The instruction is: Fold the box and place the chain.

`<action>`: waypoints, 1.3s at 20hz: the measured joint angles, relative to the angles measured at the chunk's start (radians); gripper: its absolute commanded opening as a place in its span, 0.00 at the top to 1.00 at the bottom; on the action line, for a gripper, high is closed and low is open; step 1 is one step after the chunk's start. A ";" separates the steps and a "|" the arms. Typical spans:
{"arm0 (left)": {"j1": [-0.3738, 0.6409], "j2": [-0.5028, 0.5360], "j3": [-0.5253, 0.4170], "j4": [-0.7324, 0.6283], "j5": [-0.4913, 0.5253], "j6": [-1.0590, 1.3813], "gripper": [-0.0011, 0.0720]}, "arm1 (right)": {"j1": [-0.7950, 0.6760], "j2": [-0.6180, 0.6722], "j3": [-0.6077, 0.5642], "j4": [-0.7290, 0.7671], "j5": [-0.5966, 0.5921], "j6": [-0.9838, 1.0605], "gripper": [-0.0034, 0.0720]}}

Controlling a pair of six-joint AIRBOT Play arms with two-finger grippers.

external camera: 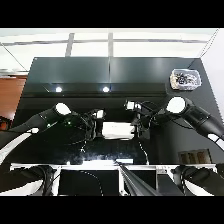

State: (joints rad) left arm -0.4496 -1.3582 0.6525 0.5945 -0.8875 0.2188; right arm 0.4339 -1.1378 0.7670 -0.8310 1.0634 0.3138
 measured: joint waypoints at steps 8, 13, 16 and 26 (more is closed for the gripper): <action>0.000 0.000 0.000 0.000 0.000 0.000 0.45 | -0.027 0.059 -0.004 0.125 0.011 0.480 0.94; 0.000 0.000 0.000 0.000 0.000 0.000 0.45 | -0.032 0.035 -0.077 0.290 -0.064 0.836 0.94; 0.000 0.000 0.000 0.000 0.001 0.000 0.45 | -0.027 -0.016 -0.098 0.370 -0.106 0.914 0.94; 0.000 0.000 0.000 0.000 0.002 0.000 0.45 | 0.014 -0.109 -0.112 0.392 -0.166 1.001 0.94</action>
